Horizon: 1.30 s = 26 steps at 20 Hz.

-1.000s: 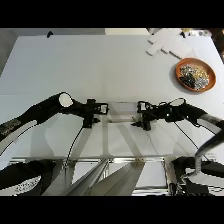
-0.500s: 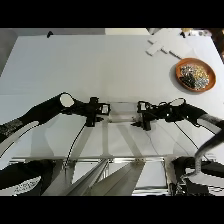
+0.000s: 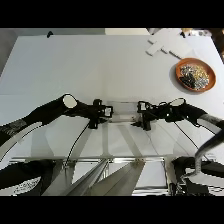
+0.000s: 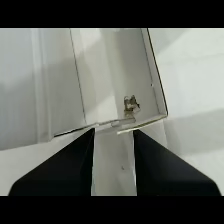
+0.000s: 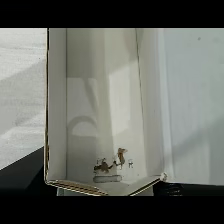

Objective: Fold the box and place the chain.

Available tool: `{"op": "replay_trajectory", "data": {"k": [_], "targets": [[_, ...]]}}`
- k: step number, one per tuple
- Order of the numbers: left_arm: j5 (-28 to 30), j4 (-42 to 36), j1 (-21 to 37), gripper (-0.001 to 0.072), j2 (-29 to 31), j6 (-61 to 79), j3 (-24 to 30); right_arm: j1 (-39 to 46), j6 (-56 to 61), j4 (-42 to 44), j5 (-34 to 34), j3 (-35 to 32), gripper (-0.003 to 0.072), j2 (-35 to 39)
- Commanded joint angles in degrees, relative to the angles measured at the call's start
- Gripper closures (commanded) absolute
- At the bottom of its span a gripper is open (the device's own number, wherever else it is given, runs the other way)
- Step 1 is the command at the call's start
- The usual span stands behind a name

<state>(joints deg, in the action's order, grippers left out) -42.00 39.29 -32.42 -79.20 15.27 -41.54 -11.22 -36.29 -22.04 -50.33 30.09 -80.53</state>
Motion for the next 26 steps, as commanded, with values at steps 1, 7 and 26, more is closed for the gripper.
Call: {"op": "replay_trajectory", "data": {"k": [1, 7, 26], "targets": [[1.95, -2.69, -0.92, 0.0460, -0.04, 0.42, -0.02, -0.02, -0.04, 0.00, -0.02, 0.02, 0.0273, 0.04], [3.54, -5.40, -3.37, 0.0682, -0.04, 0.33, -0.02, -0.02, -0.04, 0.00, -0.02, 0.02, 0.0273, 0.04], [3.02, 2.58, -5.33, 0.0586, 2.29, -20.96, -0.02, -0.02, -0.04, 0.00, -0.02, 0.02, 0.0273, 0.04]]}}
